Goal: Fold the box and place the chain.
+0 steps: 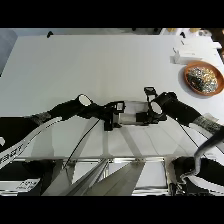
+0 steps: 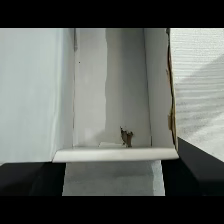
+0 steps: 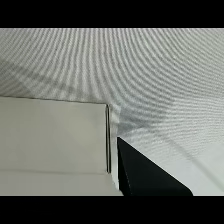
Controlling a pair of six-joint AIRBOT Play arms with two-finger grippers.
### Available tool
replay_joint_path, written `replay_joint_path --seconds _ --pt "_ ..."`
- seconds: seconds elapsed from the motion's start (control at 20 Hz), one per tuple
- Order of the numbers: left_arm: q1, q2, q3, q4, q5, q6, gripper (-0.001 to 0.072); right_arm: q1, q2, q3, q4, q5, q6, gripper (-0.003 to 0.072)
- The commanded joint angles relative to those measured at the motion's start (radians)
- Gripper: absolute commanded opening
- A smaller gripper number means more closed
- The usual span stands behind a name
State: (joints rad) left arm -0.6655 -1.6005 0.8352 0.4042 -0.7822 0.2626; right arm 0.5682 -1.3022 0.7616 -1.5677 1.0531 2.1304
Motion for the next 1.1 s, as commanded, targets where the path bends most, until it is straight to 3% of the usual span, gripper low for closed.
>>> replay_joint_path --seconds 0.0,0.05,0.15,0.35,0.4,0.45,0.5,0.7,0.75,0.8,0.85,1.05 --pt "0.001 0.001 0.0 0.0 0.0 0.0 0.0276 0.0 -0.014 0.0 0.009 0.003 0.02 0.0159" --pt "0.001 0.001 0.0 0.0 0.0 0.0 0.0276 0.0 -0.016 0.0 0.009 0.006 0.019 0.0147" --pt "0.001 0.001 0.0 0.0 0.0 0.0 0.0276 0.0 -0.015 0.0 0.008 0.017 0.015 0.0016" --pt "0.001 0.001 0.0 0.0 0.0 0.0 0.0276 0.0 -0.015 0.001 0.004 0.017 0.008 0.0017" --pt "0.001 0.001 0.0 0.0 0.0 0.0 0.0276 0.0 -0.014 0.001 0.004 0.017 0.008 0.006" --pt "0.001 0.001 0.0 0.0 0.0 0.0 0.0276 0.0 -0.009 0.001 0.004 0.019 -0.004 0.0221" --pt "0.001 0.001 0.0 0.0 0.0 0.0 0.0276 0.0 0.005 0.001 0.004 0.029 -0.041 0.0322" --pt "0.001 0.001 0.0 0.0 0.0 0.0 0.0276 -0.001 0.156 0.001 -0.036 0.105 -0.127 0.0337" --pt "0.001 0.001 0.0 0.0 0.0 0.0 0.0276 -0.001 0.208 0.001 -0.037 0.116 -0.161 0.0392" --pt "0.001 0.001 0.0 0.0 0.0 0.0 0.0276 -0.005 0.26 0.001 -0.041 0.135 -0.2 0.0505" --pt "0.001 0.001 0.0 0.0 0.0 0.0 0.0276 -0.019 0.307 0.001 -0.044 0.148 -0.212 0.0524" --pt "0.001 0.001 0.0 0.0 0.0 0.0 0.0276 -0.211 0.436 0.076 -0.052 0.164 -0.316 0.05"
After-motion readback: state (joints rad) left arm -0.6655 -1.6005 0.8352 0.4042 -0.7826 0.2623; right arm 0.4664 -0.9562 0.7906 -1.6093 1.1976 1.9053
